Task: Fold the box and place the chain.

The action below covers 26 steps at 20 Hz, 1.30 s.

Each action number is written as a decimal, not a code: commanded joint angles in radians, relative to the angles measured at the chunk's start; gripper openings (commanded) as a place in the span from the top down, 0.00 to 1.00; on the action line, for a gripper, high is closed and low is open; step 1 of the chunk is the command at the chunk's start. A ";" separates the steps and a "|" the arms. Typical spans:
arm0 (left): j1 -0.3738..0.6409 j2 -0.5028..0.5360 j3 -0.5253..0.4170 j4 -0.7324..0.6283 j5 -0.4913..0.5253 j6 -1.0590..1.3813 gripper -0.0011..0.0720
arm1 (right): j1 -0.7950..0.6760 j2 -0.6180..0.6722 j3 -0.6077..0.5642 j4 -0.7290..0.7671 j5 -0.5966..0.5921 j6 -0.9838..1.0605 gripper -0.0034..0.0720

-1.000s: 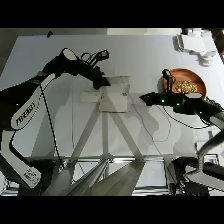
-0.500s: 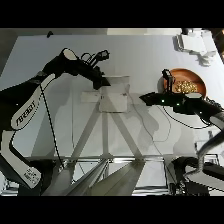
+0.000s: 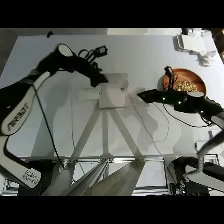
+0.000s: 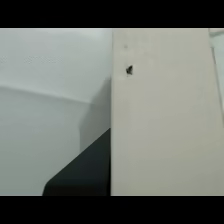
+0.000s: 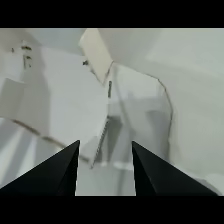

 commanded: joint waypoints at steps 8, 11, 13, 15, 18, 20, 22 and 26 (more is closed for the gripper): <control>-0.023 0.373 -0.263 -0.019 -0.114 -0.040 0.99 | -0.275 0.276 0.022 -0.037 0.101 0.004 0.47; -0.059 0.355 -0.411 -0.135 0.035 0.145 0.99 | -0.328 0.306 0.022 -0.089 0.146 0.039 0.47; -0.080 0.320 -0.441 -0.129 0.077 0.229 0.98 | -0.335 0.305 0.022 -0.129 0.155 0.056 0.48; -0.091 0.276 -0.440 -0.126 0.105 0.270 0.98 | -0.335 0.305 0.022 -0.164 0.157 0.056 0.48; -0.092 0.208 -0.441 -0.132 0.187 0.275 0.98 | -0.335 0.305 0.022 -0.183 0.163 0.056 0.48; -0.092 0.170 -0.440 -0.139 0.204 0.280 0.98 | -0.335 0.305 0.022 -0.186 0.177 0.056 0.48; -0.091 0.145 -0.440 -0.142 0.215 0.331 0.98 | -0.335 0.304 0.022 -0.186 0.180 0.056 0.48; -0.091 0.103 -0.440 -0.208 0.228 0.418 0.98 | -0.335 0.304 0.022 -0.186 0.180 0.056 0.49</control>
